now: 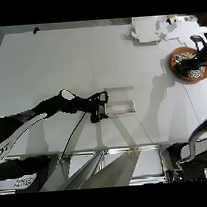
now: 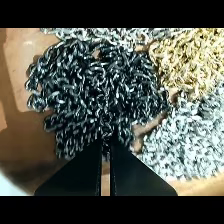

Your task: Fold the box and place the chain.

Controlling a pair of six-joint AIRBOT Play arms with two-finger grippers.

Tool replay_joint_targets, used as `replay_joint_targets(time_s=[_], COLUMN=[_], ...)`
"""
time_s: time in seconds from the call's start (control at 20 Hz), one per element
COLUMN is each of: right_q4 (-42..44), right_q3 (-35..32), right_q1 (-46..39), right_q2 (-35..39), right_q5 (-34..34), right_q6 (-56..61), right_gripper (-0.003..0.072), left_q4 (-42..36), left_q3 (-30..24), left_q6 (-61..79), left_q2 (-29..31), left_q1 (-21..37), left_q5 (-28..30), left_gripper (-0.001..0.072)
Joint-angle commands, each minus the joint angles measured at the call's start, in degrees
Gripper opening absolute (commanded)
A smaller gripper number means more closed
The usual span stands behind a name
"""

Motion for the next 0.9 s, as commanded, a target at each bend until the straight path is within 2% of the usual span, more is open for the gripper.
replay_joint_targets(time_s=[0.0,0.1,0.3,0.45,0.85], right_q4=[-1.2,0.8,15.6,22.8,25.1], right_q3=[0.1,0.1,0.1,0.1,0.1], right_q1=[0.0,0.0,0.0,0.2,10.5], right_q2=[4.3,10.3,22.9,30.6,44.9], right_q5=[2.3,3.8,8.4,11.1,20.9], right_q6=[-1.2,-1.4,-5.2,-5.2,-4.5], right_gripper=[0.0016,0.0016,0.0016,0.0016,0.0016], left_q4=[0.0,0.0,0.0,0.0,0.0], left_q3=[0.0,0.0,0.0,0.0,0.0], left_q6=[0.0,0.0,0.0,0.0,0.0], left_q2=[0.0,0.0,0.0,0.0,0.0], left_q1=[0.0,0.0,0.0,0.0,0.0], left_q5=[0.0,0.0,0.0,0.0,0.0], left_gripper=[0.0150,0.0150,0.0150,0.0150,0.0150])
